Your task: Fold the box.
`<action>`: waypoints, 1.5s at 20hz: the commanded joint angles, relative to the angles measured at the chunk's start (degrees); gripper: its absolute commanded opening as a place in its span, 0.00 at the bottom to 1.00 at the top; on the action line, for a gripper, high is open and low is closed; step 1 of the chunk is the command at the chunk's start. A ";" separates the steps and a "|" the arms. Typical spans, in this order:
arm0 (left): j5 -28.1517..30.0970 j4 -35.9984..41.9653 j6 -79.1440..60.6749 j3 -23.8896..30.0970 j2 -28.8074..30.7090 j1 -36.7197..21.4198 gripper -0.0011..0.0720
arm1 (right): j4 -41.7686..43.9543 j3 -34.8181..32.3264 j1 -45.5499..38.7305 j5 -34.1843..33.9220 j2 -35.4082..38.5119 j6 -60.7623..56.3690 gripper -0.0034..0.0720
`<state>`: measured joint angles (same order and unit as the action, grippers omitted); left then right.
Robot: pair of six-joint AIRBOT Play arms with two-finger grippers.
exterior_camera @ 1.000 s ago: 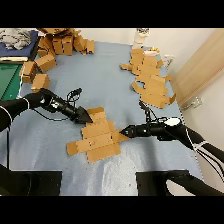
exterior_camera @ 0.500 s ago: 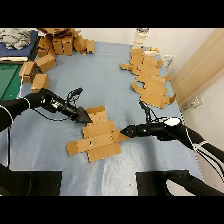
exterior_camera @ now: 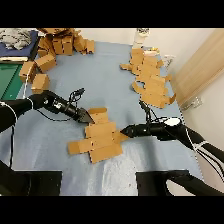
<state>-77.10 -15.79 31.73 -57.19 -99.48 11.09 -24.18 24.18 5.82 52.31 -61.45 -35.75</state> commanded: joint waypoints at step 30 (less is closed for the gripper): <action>26.38 4.22 -52.63 16.55 23.82 16.46 0.03 | 8.15 12.52 -12.07 -4.02 1.42 -10.91 0.17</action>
